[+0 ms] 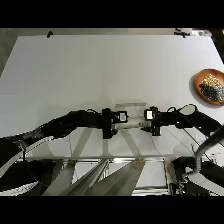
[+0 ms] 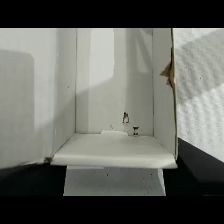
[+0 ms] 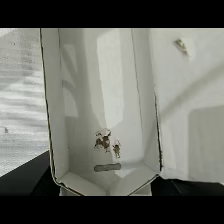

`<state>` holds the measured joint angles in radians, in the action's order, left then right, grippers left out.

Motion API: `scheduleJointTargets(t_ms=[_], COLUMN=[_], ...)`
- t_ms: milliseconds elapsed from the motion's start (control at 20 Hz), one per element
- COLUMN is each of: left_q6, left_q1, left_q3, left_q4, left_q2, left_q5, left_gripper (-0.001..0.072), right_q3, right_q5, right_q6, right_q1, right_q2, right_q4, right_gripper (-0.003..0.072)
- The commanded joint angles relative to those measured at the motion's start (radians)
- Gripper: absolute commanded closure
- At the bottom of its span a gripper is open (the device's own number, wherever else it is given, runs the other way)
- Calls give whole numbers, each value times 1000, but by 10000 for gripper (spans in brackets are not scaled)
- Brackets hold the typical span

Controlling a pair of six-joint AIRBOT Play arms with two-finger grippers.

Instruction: Fold the box and place the chain.

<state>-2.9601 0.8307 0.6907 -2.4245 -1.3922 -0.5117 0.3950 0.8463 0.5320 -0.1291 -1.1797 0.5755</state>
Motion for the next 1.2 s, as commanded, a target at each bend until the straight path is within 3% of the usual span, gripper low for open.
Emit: scheduleJointTargets(t_ms=[0,50,100,150,200,650,1050,1150], left_q6=[1,2,2,1,1,1,2,2], left_q1=[0,0,0,0,0,0,0,0], left_q3=[0,0,0,0,0,0,0,0], left_q4=[-2,-2,-2,-2,-2,6,17,17], left_q2=[-1,-1,-1,-1,-1,0,0,0], left_q5=[0,0,0,0,0,-2,-5,-4], left_gripper=[436,436,436,436,436,437,436,436], right_q3=[1,1,1,1,2,2,2,2], right_q5=[36,44,44,43,38,21,49,64], right_q6=[-3,-3,-4,-5,-17,-482,-536,-537], right_q1=[-1,-1,0,0,0,0,0,0], right_q2=[1,1,1,1,2,97,393,434], right_q4=[-18,-13,-6,3,14,521,659,640], right_gripper=[277,276,216,9,-18,-17,-1,49])
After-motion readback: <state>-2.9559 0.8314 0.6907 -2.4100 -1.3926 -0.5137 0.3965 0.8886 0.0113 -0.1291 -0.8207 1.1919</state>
